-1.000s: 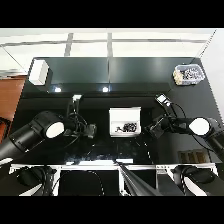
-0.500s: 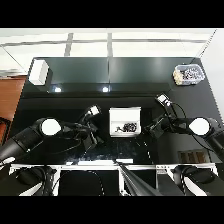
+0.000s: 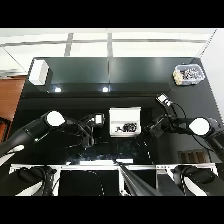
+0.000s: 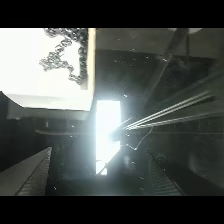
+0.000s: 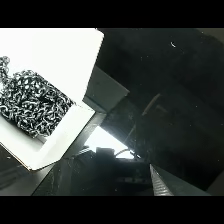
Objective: Fold the box and place the chain.
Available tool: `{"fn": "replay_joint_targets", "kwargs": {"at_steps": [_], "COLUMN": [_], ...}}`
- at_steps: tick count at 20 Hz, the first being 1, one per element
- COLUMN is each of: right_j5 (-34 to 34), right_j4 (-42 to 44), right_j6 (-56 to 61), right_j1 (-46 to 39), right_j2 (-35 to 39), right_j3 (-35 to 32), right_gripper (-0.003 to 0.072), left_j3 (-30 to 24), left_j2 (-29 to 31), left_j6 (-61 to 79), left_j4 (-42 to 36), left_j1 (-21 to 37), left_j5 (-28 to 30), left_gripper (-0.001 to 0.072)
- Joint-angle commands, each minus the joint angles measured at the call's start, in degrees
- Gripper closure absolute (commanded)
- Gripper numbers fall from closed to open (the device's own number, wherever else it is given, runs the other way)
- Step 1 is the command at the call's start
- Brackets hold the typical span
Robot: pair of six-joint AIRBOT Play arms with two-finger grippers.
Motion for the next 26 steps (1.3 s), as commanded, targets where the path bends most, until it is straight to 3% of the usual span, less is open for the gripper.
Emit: {"fn": "replay_joint_targets", "kwargs": {"at_steps": [1,11,16,26], "right_j5": [0.0,0.2,0.5,0.4], "right_j4": [1.7,1.9,1.9,1.9], "right_j6": [0.4,0.4,0.4,0.4], "right_j1": [0.0,0.0,0.0,0.0], "right_j2": [0.0,0.0,0.0,0.0], "right_j3": [0.0,0.0,0.0,0.0], "right_gripper": [-0.0033,-0.0034,-0.0034,-0.0033], "left_j3": [1.1,6.8,7.0,7.1], "left_j2": [-4.4,-11.4,-11.8,-13.5], "left_j6": [3.2,4.1,4.1,4.1], "left_j4": [-2.2,-4.3,-4.8,-5.4], "left_j1": [-0.3,-1.6,-4.8,-4.8], "left_j5": [2.8,3.0,5.6,7.6], "left_gripper": [-0.0010,-0.0009,-0.0010,-0.0009]}}
